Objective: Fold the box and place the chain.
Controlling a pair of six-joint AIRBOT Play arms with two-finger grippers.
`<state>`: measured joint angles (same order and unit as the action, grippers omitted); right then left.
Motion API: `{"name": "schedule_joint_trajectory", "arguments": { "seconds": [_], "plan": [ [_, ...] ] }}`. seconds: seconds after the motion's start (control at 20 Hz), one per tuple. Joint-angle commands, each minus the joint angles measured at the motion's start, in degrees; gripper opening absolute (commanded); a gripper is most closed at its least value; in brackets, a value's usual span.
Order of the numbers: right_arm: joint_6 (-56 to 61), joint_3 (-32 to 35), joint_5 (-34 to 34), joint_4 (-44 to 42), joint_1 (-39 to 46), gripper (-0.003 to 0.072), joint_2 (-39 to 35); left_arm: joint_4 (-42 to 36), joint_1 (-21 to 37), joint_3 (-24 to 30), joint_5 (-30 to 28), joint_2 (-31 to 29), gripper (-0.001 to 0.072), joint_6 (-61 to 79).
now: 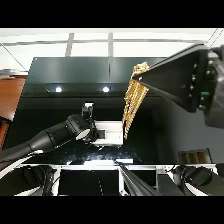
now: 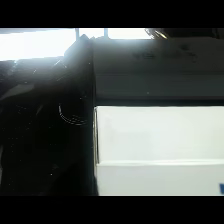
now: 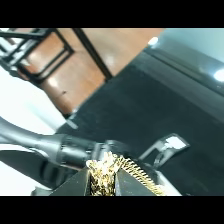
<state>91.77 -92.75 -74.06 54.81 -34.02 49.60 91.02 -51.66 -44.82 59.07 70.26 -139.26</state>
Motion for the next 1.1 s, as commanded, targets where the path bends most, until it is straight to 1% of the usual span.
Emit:
{"name": "schedule_joint_trajectory", "arguments": {
  "seconds": [0.0, 0.35, 0.55, 0.75, 0.9, 1.05],
  "plan": [
    [-0.37, -0.02, 1.29, -4.28, -0.04, 0.0021, -0.02, 0.04, 0.0, -0.04, -0.04, 0.02, 0.0028, 0.0],
    [-0.94, 0.0, 2.12, -4.83, -0.42, 0.0021, 1.18, 0.02, 0.0, -0.04, 0.0, 0.0, 0.0028, 0.02],
    [-1.42, 0.85, 2.19, -3.56, -1.46, 0.0021, 2.1, 0.02, 0.0, -0.04, 0.07, 0.0, 0.0028, 0.0],
    [-1.4, 7.32, 2.34, -3.63, -1.53, 0.0021, 2.1, 0.02, 0.0, -0.04, 0.04, 0.0, 0.0028, 0.0],
    [-1.4, 12.66, 3.87, -3.93, -1.99, 0.0021, 2.1, 0.02, 0.0, -0.04, 0.04, 0.0, 0.0028, 0.0],
    [-1.4, 15.67, 5.33, -3.74, -3.19, 0.0021, 2.1, 0.02, 0.0, -0.04, 0.02, 0.0, 0.0028, 0.0]
  ]
}}
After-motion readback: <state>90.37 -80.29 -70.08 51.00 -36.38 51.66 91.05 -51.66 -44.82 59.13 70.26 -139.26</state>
